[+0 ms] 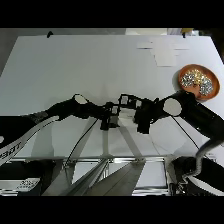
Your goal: Fold the box and place the chain.
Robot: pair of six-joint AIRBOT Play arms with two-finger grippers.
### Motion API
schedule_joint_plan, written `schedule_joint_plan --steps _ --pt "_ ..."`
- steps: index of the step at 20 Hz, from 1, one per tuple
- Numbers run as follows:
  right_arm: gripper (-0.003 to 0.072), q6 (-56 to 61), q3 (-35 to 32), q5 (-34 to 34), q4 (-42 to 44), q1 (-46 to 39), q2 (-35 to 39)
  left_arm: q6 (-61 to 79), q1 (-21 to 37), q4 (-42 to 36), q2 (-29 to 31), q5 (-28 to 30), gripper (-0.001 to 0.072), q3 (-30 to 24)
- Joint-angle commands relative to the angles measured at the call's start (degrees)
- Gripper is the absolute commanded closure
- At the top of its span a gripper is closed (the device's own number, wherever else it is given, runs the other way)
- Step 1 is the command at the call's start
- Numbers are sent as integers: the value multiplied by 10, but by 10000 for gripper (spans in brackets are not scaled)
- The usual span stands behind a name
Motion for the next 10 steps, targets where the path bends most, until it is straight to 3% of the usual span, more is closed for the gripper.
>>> schedule_joint_plan --steps 1,7,10 --pt "528 6 0 -4 -23 0 2 0 0 -1 0 2 621 0" --pt "632 6 0 -16 -25 0 2 0 0 -1 0 2 621 0" --pt "631 6 -7 -17 -22 0 2 0 0 0 0 2 621 0"
